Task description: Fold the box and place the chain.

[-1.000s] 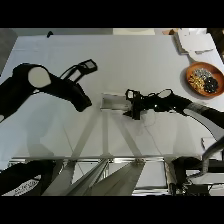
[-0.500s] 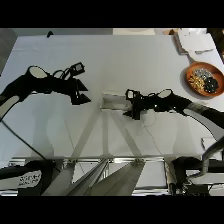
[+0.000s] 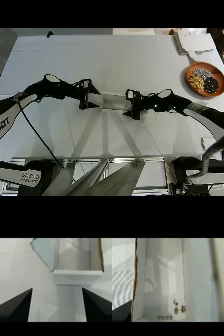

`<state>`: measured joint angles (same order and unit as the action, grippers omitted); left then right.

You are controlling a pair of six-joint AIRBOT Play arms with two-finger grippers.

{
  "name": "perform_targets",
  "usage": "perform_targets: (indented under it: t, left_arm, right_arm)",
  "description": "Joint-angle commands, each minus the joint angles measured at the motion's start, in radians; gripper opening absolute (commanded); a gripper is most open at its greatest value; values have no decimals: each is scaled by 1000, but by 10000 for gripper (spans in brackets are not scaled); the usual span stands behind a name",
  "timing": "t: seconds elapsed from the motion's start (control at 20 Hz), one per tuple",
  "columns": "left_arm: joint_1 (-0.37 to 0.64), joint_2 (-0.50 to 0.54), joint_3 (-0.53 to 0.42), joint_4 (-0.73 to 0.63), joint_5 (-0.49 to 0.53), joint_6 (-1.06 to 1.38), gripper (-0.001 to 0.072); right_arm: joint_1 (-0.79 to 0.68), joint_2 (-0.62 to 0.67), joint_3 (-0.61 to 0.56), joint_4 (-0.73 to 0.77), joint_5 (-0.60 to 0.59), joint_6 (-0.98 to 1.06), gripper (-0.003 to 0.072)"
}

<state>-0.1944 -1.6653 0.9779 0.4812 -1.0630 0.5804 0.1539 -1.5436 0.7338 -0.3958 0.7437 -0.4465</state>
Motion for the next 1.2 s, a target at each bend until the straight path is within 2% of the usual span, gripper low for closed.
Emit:
perform_targets:
  t: [0.0, 0.2, 0.4, 0.55, 0.65, 0.75, 1.05, 1.15]
  left_arm:
    - [-19, -8, 0, 13, -22, 46, 702]
    - [0, 3, 5, 35, -61, -81, 701]
    - [61, 4, 34, 37, -85, -235, 701]
    - [65, 2, 104, 145, -196, -392, 701]
    - [54, -2, 146, 216, -290, -406, 701]
    - [38, -4, 156, 209, -337, -400, 701]
    - [-10, -27, 156, 216, -212, -315, 702]
    - [-10, -43, 156, 215, -201, -314, 702]
  right_arm:
    - [1, 0, 0, 0, 0, 0, 388]
    - [1, 0, 0, 0, 0, 0, 388]
    - [0, 0, 0, 0, 0, 0, 388]
    - [0, 0, 0, 0, 0, 0, 388]
    - [1, 0, 0, 0, 0, 0, 388]
    - [0, 0, 0, 0, 0, 0, 388]
    - [1, 0, 0, 0, 0, 0, 388]
    - [0, 0, 0, 0, 0, 0, 388]
